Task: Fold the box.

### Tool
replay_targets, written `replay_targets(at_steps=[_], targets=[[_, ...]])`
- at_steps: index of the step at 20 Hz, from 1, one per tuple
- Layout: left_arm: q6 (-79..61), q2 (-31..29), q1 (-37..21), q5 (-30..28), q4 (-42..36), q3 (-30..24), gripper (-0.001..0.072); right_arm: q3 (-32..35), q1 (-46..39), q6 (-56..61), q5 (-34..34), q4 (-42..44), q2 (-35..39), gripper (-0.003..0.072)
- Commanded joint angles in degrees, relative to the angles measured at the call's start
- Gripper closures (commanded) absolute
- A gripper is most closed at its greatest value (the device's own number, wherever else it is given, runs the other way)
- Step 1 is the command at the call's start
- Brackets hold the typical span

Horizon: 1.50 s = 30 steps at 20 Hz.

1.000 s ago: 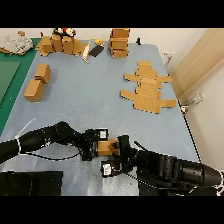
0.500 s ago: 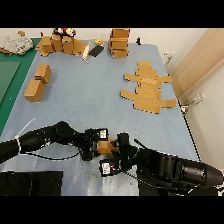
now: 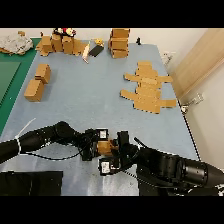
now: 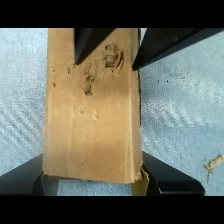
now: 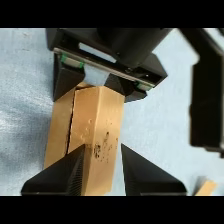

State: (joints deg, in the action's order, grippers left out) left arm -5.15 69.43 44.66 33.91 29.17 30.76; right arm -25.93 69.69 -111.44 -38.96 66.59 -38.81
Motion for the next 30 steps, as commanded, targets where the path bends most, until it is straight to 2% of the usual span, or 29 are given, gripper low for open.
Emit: replay_targets(at_steps=[1,6,7,8,9,20,21,22,30], targets=[[0.0,0.0,0.0,-0.2,0.0,0.0,0.0240,-0.5,0.1,0.0,-0.6,-0.6,-0.1,0.0356],[0.0,0.0,0.0,-0.1,0.0,0.0,0.0239,-0.5,0.1,0.0,-1.0,-0.7,-0.2,0.0359],[0.0,0.0,0.0,-0.1,0.0,0.0,0.0239,-0.5,0.1,0.0,-1.0,-0.6,-0.2,0.0380],[0.0,0.0,0.0,-0.1,0.0,0.0,0.0240,-0.5,0.1,0.0,-1.0,-0.6,-0.2,0.0459],[0.0,0.0,0.0,-0.1,0.0,0.0,0.0239,-0.5,0.1,0.0,-1.0,-0.6,-0.2,0.0473],[0.0,0.0,0.0,-0.2,0.0,0.0,0.0240,-0.2,0.1,0.0,-0.9,3.8,-2.3,0.0477],[0.0,0.0,0.0,-0.1,0.0,0.0,0.0240,-0.2,0.1,0.0,-0.7,3.7,-2.5,0.0495],[0.0,0.0,0.0,-0.1,0.0,0.0,0.0240,-0.2,0.1,0.0,-0.6,3.8,-2.6,0.0582],[0.0,0.0,0.0,-0.1,0.0,0.0,0.0239,-0.2,0.1,0.0,-0.8,7.2,-2.7,0.0587]])
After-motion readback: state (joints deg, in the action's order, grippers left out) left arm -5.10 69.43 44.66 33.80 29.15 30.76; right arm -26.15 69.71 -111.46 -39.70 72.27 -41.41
